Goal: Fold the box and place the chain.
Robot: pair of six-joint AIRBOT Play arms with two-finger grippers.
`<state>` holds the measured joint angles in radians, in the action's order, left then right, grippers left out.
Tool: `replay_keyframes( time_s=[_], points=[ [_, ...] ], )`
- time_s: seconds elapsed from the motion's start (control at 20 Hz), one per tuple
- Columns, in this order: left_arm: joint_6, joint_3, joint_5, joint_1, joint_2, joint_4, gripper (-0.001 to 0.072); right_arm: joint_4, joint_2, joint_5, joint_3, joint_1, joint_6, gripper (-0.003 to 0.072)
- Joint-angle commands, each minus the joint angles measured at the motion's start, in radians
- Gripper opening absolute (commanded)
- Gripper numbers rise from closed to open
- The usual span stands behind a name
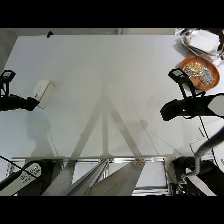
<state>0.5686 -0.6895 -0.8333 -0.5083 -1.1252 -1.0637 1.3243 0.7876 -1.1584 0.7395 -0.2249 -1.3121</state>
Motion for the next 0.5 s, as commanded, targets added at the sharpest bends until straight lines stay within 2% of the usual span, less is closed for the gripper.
replay_keyframes(
  time_s=[0.0, 0.45],
  points=[
    [0.001, -0.001, 0.004, -0.001, 0.051, -0.006, 0.0695, -0.001, 0.000, 0.000, 0.001, 0.001, 0.000, 0.0016],
    [0.000, -0.001, 0.023, -0.001, 0.080, 0.001, 0.0696, -0.001, 0.000, 0.000, 0.001, 0.001, 0.000, 0.0016]
  ],
)
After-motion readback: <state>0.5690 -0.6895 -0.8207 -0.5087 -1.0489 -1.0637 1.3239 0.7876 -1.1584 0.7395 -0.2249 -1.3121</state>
